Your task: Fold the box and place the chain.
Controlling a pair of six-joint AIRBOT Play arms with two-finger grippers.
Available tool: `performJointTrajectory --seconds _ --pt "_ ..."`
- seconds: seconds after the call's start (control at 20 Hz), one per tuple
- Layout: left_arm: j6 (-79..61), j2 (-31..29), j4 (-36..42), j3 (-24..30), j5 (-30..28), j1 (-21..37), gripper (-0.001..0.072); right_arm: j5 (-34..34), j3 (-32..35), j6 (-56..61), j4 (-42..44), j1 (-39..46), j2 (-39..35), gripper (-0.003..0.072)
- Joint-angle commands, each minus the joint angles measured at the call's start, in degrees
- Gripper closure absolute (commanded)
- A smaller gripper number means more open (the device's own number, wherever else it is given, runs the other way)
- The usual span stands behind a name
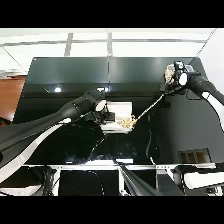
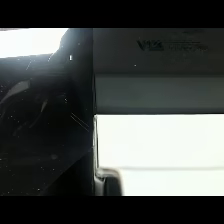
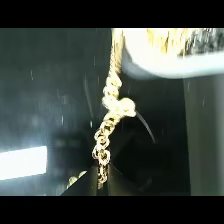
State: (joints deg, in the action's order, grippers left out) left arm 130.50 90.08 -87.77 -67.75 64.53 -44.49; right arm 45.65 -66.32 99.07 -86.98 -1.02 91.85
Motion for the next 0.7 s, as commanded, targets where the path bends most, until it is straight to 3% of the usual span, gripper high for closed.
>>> performJointTrajectory --seconds 0.0,0.15,0.4,0.65 --pt "-0.02 -0.04 0.0 0.0 0.02 -0.04 0.0679 2.82 -0.11 -3.37 -0.04 -0.07 -4.79 0.0669" --pt "-0.02 -0.04 0.0 0.0 0.04 -0.04 0.0679 8.5 -0.11 -8.61 2.19 -0.07 -15.19 0.0669" --pt "-0.02 -0.04 0.0 0.0 0.04 -0.04 0.0679 17.0 -3.34 -20.31 15.89 -0.07 -33.75 0.0669" --pt "-0.02 -0.04 -0.02 0.0 0.04 -0.04 0.0679 23.85 -11.54 -21.22 23.65 -0.22 -39.3 0.0669"
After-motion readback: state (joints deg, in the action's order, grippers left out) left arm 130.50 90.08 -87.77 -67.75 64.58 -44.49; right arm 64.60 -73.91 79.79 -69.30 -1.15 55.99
